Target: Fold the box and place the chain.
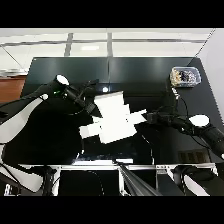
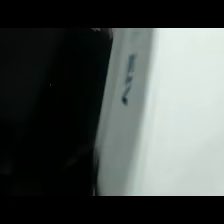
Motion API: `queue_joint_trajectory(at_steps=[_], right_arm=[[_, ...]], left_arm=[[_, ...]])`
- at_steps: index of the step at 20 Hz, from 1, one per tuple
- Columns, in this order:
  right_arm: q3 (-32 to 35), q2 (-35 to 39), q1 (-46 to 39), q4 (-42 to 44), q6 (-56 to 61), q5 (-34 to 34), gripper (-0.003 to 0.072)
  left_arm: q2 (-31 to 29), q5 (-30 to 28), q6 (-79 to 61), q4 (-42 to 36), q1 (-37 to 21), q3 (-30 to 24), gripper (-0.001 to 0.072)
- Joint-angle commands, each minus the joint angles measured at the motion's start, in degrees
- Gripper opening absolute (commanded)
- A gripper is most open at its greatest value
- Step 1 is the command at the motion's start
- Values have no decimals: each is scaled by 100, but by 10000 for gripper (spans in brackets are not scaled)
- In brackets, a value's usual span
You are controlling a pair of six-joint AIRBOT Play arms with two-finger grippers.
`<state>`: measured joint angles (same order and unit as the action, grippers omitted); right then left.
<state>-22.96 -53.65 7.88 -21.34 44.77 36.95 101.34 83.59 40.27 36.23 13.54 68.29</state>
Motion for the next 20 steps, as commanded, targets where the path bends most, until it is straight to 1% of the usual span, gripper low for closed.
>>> queue_joint_trajectory(at_steps=[1,2,4,6,8,9,10,11,12,13,14,16,17,19,20], right_arm=[[0,4,0,-35,-13,153,670],[-57,4,-2,-160,-52,260,719],[-459,4,-2,-1034,-50,870,718],[-1029,4,2,-2135,-55,1475,718],[-1458,7,2,-2931,-234,1784,718],[-1567,7,2,-3163,-345,1812,718],[-1622,4,2,-3276,-435,1792,718],[-1624,4,2,-3329,-481,1794,718],[-1624,4,4,-3464,-481,1801,718],[-1624,4,7,-3617,-487,1794,718],[-1624,4,20,-3705,-616,1792,718],[-1620,2,127,-3716,-1139,1794,718],[-1620,2,240,-3718,-1510,1792,718],[-1617,2,525,-3696,-2146,1803,718],[-1615,2,686,-3698,-2402,1845,718]], left_arm=[[4,-44,-114,66,-72,20,28],[0,-44,-109,61,-116,33,27],[-72,-31,-105,83,-199,35,25],[-258,-61,-55,105,-249,35,24],[-621,-133,-46,127,-225,-68,23],[-872,-317,-188,127,-175,-271,22],[-1200,-686,-535,122,-83,-636,22],[-1526,-1198,-975,79,15,-1054,22],[-1845,-1838,-1523,-20,118,-1506,24],[-2055,-2345,-2074,-133,199,-1827,26],[-2155,-2599,-2907,-173,280,-2000,26],[-2116,-2763,-4330,-52,455,-2022,25],[-2092,-2986,-4750,-50,564,-2020,25],[-2068,-3630,-4968,-44,800,-2020,26],[-2050,-3834,-4968,-42,890,-2020,26]])
